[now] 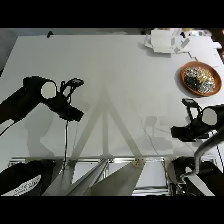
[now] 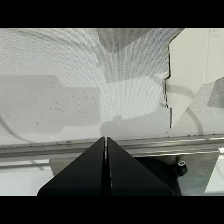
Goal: Fold the box and place the chain.
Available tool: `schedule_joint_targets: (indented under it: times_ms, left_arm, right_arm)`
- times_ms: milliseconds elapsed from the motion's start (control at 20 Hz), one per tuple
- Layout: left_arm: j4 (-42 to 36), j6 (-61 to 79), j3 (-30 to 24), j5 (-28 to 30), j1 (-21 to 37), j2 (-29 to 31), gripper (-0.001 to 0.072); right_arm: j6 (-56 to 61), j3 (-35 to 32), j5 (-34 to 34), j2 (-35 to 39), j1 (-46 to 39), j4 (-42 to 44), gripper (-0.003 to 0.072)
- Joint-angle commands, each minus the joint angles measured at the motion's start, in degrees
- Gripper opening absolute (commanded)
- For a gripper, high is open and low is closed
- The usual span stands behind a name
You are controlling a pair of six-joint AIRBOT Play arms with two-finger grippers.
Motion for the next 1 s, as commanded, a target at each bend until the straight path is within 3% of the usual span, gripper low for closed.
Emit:
schedule_joint_targets:
  times_ms: [0,300,400,550,700,800,850,900,950]
  left_arm:
    - [0.0,0.0,0.0,0.0,0.0,0.0,0.0009]
    - [0.0,0.0,0.0,0.0,0.0,0.0,0.0009]
    - [0.0,0.0,0.0,0.0,0.0,0.0,0.0009]
    - [0.0,0.0,0.0,0.0,0.0,0.0,0.0009]
    - [0.0,0.0,0.0,0.0,0.0,0.0,0.0009]
    - [0.0,0.0,0.0,0.0,0.0,0.0,0.0009]
    - [-0.2,0.0,0.0,0.0,0.0,0.0,0.0009]
    - [-0.2,0.0,0.0,0.0,0.0,0.0,0.0009]
    - [-0.2,0.0,0.0,0.0,0.0,0.0,0.0009]
  right_arm:
    - [0.0,0.0,0.0,0.0,0.1,0.0,0.0022]
    - [0.1,0.0,-0.1,0.0,0.1,0.0,0.0022]
    - [-1.1,0.0,-3.1,0.0,0.1,0.0,0.0022]
    - [-6.4,4.1,-0.6,-1.5,-1.7,-7.8,0.0023]
    - [-13.8,12.9,0.9,-7.1,-14.4,-16.5,0.0022]
    - [-16.2,19.5,-3.6,-12.0,-24.9,-16.6,0.0025]
    - [-19.6,22.8,-5.9,-14.8,-30.1,-16.2,0.0097]
    - [-23.5,26.4,-6.0,-18.0,-34.8,-16.8,0.0307]
    - [-24.2,30.0,-5.1,-21.1,-39.2,-17.2,0.0416]
